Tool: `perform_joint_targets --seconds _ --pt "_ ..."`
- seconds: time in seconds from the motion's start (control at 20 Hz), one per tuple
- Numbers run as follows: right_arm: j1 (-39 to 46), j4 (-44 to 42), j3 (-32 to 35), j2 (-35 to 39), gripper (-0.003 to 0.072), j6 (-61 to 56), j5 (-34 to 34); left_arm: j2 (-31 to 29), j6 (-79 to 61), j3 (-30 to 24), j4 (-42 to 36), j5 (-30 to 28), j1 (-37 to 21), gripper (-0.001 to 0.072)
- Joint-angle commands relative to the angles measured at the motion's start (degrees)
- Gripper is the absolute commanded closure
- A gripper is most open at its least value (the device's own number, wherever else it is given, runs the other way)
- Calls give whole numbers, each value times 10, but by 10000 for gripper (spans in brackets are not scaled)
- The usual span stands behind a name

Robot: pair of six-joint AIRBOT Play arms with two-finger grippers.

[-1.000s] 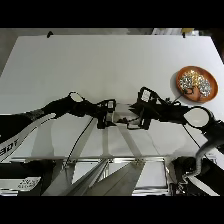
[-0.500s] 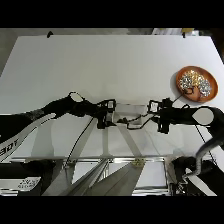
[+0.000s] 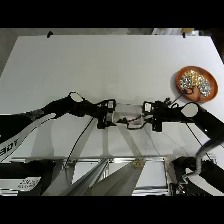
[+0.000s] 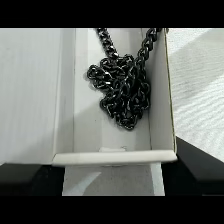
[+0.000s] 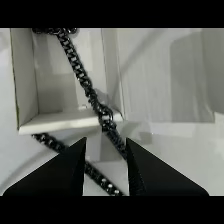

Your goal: Fold the box and place the chain.

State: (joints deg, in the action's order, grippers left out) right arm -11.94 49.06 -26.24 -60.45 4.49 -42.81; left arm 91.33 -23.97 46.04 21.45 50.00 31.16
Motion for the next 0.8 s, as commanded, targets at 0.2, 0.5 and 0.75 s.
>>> perform_joint_targets --seconds 0.2,0.5,0.75 --pt "0 -47 0 -35 670 36 20 0 0 0 0 0 0 380" --pt "0 28 0 34 670 -89 15 0 0 0 0 0 0 380" --pt "0 -89 -4 188 670 -164 -47 0 0 0 0 0 0 380"
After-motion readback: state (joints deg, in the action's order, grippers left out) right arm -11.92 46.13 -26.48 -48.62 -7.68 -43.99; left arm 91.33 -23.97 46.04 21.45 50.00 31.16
